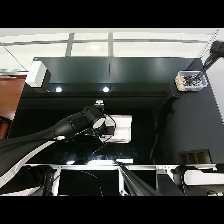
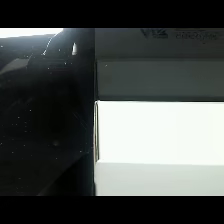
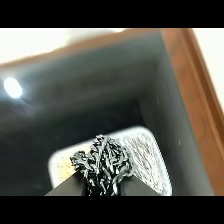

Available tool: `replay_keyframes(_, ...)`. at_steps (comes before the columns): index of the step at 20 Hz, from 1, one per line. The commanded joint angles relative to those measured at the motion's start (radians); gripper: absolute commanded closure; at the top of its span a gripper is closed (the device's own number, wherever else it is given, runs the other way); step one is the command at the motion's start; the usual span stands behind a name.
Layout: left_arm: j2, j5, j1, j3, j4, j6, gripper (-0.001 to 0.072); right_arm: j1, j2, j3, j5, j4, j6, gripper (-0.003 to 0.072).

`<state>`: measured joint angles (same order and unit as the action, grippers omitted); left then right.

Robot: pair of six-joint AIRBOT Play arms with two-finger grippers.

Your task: Fold the box and place the chain.

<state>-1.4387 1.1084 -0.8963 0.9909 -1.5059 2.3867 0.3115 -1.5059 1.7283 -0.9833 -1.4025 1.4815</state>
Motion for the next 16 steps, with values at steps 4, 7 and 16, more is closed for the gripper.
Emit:
replay_keyframes(4, 0.000, 0.000, 0.000, 0.000, 0.000, 0.000, 0.0683, -0.030, 0.262, 0.000, -0.310, 0.259, -0.158, 0.0682)
replay_keyframes(7, 0.000, 0.000, 0.000, 0.000, 0.000, 0.000, 0.0683, -0.103, 0.344, 0.000, -0.428, 0.365, -0.191, 0.0682)
replay_keyframes(16, 0.000, 0.000, 0.000, 0.000, 0.000, 0.000, 0.0683, -0.414, 0.400, -0.204, -0.718, 0.493, -0.252, 0.0682)
